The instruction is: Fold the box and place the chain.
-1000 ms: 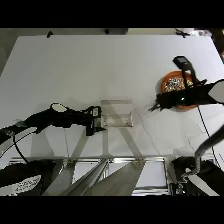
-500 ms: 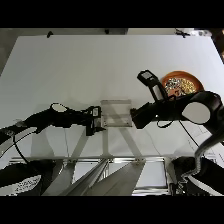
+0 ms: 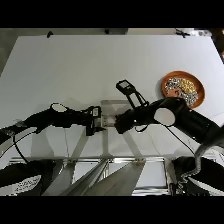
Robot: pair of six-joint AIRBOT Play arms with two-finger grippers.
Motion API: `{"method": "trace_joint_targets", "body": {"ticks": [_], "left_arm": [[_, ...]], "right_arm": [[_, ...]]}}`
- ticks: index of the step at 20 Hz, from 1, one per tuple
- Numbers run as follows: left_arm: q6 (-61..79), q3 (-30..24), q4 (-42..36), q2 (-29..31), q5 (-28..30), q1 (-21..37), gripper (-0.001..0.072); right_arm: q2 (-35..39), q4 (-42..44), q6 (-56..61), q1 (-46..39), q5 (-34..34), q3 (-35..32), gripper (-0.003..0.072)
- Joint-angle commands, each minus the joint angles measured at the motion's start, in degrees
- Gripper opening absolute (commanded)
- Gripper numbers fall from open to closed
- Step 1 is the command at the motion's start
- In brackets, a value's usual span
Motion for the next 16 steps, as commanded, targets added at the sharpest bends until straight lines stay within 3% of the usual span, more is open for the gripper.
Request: {"method": "trace_joint_targets", "body": {"ticks": [1, 7, 9, 10, 13, 16], "left_arm": [[0.0, 0.04, 0.0, 0.0, 0.02, 0.04, 0.015], [0.02, 0.04, 0.0, 0.0, 0.02, 0.04, 0.015], [0.02, 0.04, 0.0, 0.0, 0.02, 0.04, 0.015], [0.0, 0.04, 0.0, 0.0, 0.02, 0.04, 0.015], [0.0, 0.04, 0.0, 0.0, 0.02, 0.04, 0.015], [0.02, 0.04, 0.0, 0.0, 0.02, 0.04, 0.015]], "right_arm": [[-5.6, 2.12, 0.13, 0.68, -4.33, -0.02, 0.0008], [-13.7, 6.12, 0.13, 0.66, -9.64, -0.02, 0.0026], [-14.25, 6.16, 0.11, 0.48, -9.64, 0.0, 0.022], [-13.99, 6.23, 0.0, 0.11, -9.55, 0.02, 0.0257], [-11.45, 6.4, -0.09, -2.43, -8.5, 0.07, 0.0256], [-5.4, 6.29, -4.63, -6.25, -2.89, 0.07, 0.0255]]}}
